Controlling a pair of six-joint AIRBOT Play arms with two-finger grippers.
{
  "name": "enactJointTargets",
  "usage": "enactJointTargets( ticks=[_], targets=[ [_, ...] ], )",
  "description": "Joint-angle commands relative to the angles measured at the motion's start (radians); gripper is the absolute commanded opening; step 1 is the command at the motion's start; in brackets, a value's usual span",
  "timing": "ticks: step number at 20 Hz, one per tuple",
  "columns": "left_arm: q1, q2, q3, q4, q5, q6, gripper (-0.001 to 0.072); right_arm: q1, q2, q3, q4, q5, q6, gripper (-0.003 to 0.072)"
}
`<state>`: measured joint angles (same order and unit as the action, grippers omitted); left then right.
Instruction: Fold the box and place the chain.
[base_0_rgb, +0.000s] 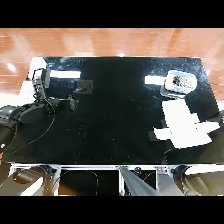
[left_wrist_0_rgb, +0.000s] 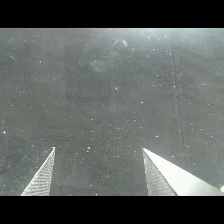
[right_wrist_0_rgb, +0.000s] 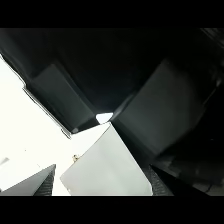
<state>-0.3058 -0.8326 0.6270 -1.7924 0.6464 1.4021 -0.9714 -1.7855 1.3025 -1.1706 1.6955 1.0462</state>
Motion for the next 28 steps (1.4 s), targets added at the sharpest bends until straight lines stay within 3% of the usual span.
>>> enactJointTargets(
  ticks=[1, 7, 9, 10, 11, 12, 13, 21, 28],
  targets=[
    [0.000, -0.001, 0.001, 0.000, 0.000, 0.000, 0.0612, 0.012, -0.005, -0.015, -0.016, 0.001, 0.005, 0.0720],
    [0.000, -0.001, 0.001, 0.000, 0.000, 0.000, 0.0612, 0.037, -0.004, -0.015, -0.017, -0.005, -0.023, 0.0720],
    [0.000, -0.001, 0.001, 0.000, 0.000, 0.000, 0.0612, 0.046, 0.001, -0.015, -0.017, 0.003, -0.046, 0.0416],
    [0.000, -0.001, 0.001, 0.000, 0.000, 0.000, 0.0612, 0.048, 0.007, -0.015, -0.012, 0.008, -0.059, 0.0312],
    [0.000, -0.001, 0.001, 0.000, 0.000, 0.000, 0.0612, 0.050, 0.014, -0.015, -0.010, 0.012, -0.068, 0.0299],
    [0.000, -0.001, 0.001, 0.000, 0.000, 0.000, 0.0612, 0.050, 0.022, -0.015, -0.009, 0.012, -0.078, 0.0134],
    [0.000, -0.001, 0.001, 0.001, 0.000, 0.000, 0.0612, 0.050, 0.029, -0.015, -0.009, 0.013, -0.088, 0.0024],
    [0.000, -0.001, 0.002, 0.003, -0.005, 0.001, 0.0612, 0.098, 0.142, -0.066, 0.021, -0.026, -0.139, 0.0032],
    [0.000, -0.001, 0.037, -0.001, 0.001, 0.006, 0.0612, 0.274, 0.367, -0.313, 0.180, -0.091, -0.129, 0.0032]
  ],
)
